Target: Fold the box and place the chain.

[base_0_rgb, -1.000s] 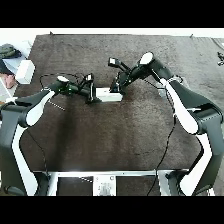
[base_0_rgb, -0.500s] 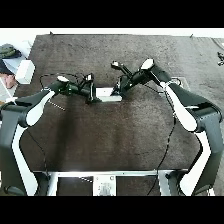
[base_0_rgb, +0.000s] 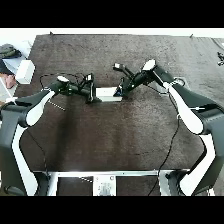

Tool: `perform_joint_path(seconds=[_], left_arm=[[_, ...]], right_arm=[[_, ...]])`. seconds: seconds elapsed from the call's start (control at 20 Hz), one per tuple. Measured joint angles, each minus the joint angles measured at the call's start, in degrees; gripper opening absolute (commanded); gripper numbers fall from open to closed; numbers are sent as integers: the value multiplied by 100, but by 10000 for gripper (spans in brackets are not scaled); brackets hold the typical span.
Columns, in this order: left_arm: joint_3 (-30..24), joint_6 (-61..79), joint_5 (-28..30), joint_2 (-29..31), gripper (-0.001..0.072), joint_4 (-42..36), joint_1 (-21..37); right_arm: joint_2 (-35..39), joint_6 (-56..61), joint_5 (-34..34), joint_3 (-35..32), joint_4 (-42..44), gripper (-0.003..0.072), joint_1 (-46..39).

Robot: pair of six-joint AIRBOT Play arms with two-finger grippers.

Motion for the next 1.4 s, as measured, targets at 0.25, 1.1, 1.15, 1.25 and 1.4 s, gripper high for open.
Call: perform_joint_path(seconds=[0.25, 1.1, 1.15, 1.25, 1.4], left_arm=[[0, 2, -2, 0, 407, 0, 0], [0, 9, 0, 0, 406, 0, -2], [0, 9, 0, 0, 407, 0, -2], [0, 7, -2, 0, 406, 0, 0], [0, 7, -2, 0, 407, 0, 0]], right_arm=[[254, 7, 42, -7, 378, -17, -2], [35, 151, -748, -619, 289, -17, -221], [79, 166, -745, -627, 238, -18, -240], [245, 177, -710, -638, 210, -18, -278], [800, 249, -632, -638, 612, -18, -284]])
